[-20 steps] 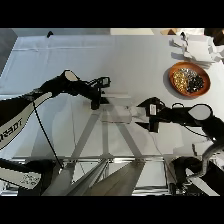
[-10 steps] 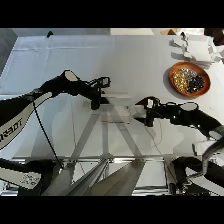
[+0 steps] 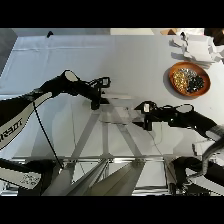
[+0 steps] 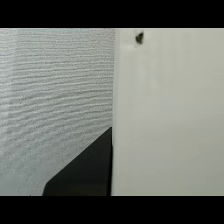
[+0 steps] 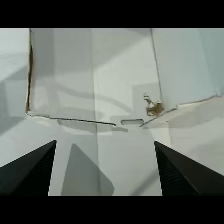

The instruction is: Fold the box and place the chain.

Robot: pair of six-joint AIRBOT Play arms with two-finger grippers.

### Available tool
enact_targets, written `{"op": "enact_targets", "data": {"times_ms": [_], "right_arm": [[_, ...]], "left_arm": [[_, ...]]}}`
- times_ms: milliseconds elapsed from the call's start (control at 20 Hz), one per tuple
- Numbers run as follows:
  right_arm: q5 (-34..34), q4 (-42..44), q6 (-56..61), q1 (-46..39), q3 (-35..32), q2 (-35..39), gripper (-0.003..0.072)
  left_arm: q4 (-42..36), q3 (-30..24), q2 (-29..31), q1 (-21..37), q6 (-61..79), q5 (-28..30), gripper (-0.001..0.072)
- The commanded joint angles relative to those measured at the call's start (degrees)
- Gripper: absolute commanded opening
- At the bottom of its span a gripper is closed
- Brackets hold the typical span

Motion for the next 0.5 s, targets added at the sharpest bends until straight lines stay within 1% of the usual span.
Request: {"op": "enact_targets", "data": {"times_ms": [0,50,200,250,450], "right_arm": [[-2.1,6.1,0.6,1.7,-0.9,0.0,0.0720],[-2.2,7.6,0.5,1.7,-0.9,0.0,0.0720],[-6.3,5.9,0.7,1.7,-0.9,0.0,0.0720],[-6.3,5.9,1.4,1.7,-0.9,0.0,0.0720],[-1.0,5.9,1.4,2.3,-0.9,0.0,0.0720]], "left_arm": [[0.0,0.0,0.0,0.0,0.0,0.1,0.0010],[0.0,0.0,0.0,0.0,0.0,0.1,0.0010],[0.0,0.0,0.0,0.0,0.0,0.1,0.0010],[0.0,0.0,0.0,0.0,0.0,0.1,0.0010],[0.0,0.0,0.0,0.0,0.0,0.1,0.0010]]}}
